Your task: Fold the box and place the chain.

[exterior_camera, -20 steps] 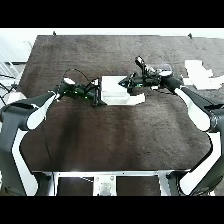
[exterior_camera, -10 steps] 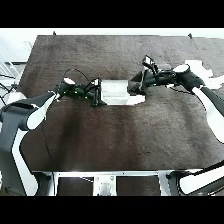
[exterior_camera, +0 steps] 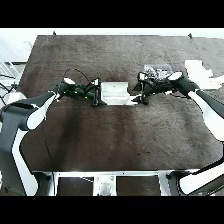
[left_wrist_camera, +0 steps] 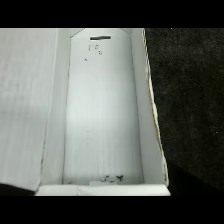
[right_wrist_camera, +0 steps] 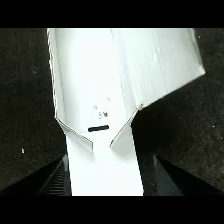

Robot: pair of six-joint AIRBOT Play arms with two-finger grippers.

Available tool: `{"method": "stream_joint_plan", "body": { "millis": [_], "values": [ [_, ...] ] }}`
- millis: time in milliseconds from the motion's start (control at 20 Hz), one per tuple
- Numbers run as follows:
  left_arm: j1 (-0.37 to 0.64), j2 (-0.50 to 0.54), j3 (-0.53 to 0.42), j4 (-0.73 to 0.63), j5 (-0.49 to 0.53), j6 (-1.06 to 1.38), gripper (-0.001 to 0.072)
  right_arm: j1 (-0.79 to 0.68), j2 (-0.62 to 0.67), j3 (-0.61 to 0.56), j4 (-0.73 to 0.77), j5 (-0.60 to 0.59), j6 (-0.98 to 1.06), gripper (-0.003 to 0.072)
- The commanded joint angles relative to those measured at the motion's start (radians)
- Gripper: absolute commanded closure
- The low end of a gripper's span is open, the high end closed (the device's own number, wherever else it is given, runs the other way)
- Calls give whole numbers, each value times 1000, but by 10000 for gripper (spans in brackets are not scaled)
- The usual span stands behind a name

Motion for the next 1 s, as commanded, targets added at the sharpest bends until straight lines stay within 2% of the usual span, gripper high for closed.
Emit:
{"method": "stream_joint_plan", "body": {
  "millis": [0,50,250,350,550,750,800,950],
  "values": [
    [1,0,0,0,0,0,289,31,-18,-4,-8,-38,-9,210],
    [1,-1,0,0,0,0,288,37,-20,-4,-8,-45,-8,303],
    [1,0,0,0,0,0,289,59,-21,-4,-7,-46,-8,321],
    [1,0,0,0,0,0,289,67,-21,-4,3,-46,-8,478],
    [1,0,0,0,0,0,289,103,-25,-4,87,-61,-8,502],
    [1,0,0,0,0,0,288,114,-48,-5,118,-122,-8,481],
    [1,0,0,0,0,0,289,114,-52,-5,117,-122,-8,445],
    [1,0,0,0,0,0,289,113,-53,-4,116,-122,-8,246]
  ]
}}
